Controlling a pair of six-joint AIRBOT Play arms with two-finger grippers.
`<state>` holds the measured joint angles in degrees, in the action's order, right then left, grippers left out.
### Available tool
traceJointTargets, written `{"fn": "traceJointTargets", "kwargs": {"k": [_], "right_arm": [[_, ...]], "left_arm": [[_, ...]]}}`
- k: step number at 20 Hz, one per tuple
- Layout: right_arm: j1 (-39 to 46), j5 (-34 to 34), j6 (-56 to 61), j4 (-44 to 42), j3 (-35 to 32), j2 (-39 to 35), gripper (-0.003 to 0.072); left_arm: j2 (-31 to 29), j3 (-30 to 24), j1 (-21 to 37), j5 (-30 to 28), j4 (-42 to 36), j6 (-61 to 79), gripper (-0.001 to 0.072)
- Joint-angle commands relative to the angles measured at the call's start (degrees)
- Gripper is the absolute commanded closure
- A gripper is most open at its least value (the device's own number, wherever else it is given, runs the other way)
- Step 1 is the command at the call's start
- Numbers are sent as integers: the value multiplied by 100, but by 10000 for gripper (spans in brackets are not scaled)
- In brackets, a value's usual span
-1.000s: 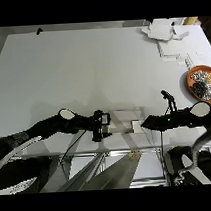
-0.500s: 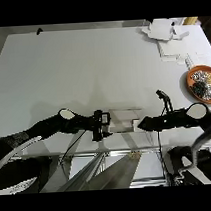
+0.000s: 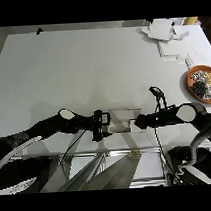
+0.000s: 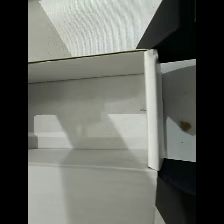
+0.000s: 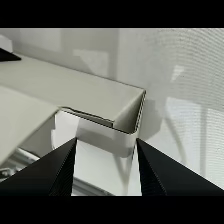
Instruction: Fold the box and place the chain.
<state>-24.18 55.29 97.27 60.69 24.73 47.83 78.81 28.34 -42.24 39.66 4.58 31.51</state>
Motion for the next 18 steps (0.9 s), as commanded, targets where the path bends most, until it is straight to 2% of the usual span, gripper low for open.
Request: {"fn": "traceJointTargets", "kwargs": {"k": [1,5,12,15,18], "right_arm": [[-804,-118,1263,914,409,400,290],[-1416,-177,2264,1427,638,920,290],[-1753,-170,3230,2173,901,1379,296],[-1884,-136,3348,2256,970,1569,317],[-2039,-109,3609,2557,968,1611,385]], "left_arm": [[-2,2,0,2,0,2,438],[-2,2,0,0,0,2,438],[-2,2,0,0,0,2,438],[-2,2,0,0,0,2,438],[-2,2,0,0,0,2,438]]}}
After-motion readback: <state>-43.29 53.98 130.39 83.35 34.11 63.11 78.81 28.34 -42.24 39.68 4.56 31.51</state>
